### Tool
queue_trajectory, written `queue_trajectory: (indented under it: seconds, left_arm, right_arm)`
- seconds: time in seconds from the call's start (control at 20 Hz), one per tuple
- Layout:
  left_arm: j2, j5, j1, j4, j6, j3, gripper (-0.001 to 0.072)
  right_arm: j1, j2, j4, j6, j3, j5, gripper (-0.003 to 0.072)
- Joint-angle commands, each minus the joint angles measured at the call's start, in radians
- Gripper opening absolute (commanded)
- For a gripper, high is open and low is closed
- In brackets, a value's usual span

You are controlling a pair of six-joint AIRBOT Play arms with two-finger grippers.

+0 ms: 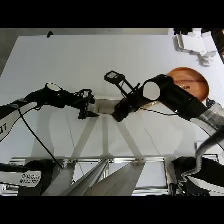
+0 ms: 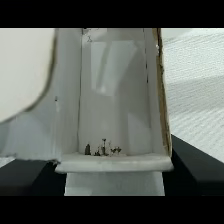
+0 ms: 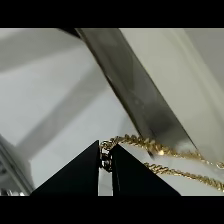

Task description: Fold the box and place the chain.

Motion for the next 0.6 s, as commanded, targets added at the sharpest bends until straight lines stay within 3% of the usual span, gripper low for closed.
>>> queue_trajectory:
  seconds: [0.0, 0.2, 0.35, 0.4, 0.5, 0.55]
  left_arm:
    - [0.0, 0.0, 0.0, 0.0, 0.0, 0.001, 0.0187]
    - [0.0, 0.0, 0.0, 0.0, 0.0, 0.001, 0.0187]
    - [0.0, 0.0, 0.0, 0.0, 0.0, 0.001, 0.0187]
    - [0.0, 0.0, 0.0, 0.0, 0.0, 0.001, 0.0187]
    - [0.0, 0.0, 0.0, 0.0, 0.0, 0.001, 0.0187]
    - [0.0, 0.0, 0.0, 0.0, 0.0, 0.001, 0.0187]
  right_arm:
    - [0.029, -0.032, 0.169, -0.125, 0.008, -0.218, 0.001]
    - [0.028, -0.057, 0.18, -0.129, 0.009, -0.376, 0.001]
    - [0.028, -0.086, 0.179, -0.129, 0.009, -0.315, 0.0011]
    - [0.028, -0.086, 0.179, -0.137, 0.009, -0.279, 0.0061]
    - [0.024, -0.073, 0.18, -0.213, 0.009, -0.204, 0.0351]
    - [0.013, -0.06, 0.188, -0.25, 0.009, -0.169, 0.0413]
